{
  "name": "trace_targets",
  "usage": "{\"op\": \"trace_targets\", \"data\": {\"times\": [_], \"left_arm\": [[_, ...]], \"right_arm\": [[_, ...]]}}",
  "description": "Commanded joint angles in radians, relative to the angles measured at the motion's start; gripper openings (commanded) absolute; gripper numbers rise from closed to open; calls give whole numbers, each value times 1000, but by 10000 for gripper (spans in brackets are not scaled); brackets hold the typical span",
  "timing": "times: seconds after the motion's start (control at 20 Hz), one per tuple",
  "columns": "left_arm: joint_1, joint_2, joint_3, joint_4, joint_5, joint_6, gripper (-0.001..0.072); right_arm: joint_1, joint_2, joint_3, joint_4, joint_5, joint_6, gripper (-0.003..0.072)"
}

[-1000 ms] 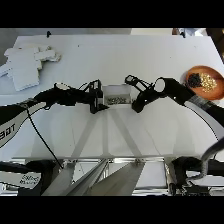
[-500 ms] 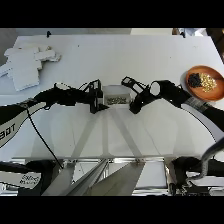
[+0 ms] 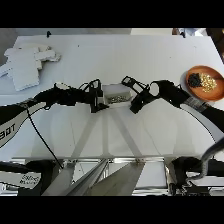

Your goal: Fold the box and place the chain.

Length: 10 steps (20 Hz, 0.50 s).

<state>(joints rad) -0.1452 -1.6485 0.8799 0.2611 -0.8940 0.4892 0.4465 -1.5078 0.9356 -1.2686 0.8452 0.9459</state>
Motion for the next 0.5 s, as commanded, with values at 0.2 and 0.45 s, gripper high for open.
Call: {"op": "trace_targets", "data": {"times": [0.2,0.45], "left_arm": [[0,0,0,2,0,0,523],[0,0,0,2,0,0,523]], "right_arm": [[1,3,-1,-18,111,7,18],[1,20,-1,-18,121,8,18]]}}
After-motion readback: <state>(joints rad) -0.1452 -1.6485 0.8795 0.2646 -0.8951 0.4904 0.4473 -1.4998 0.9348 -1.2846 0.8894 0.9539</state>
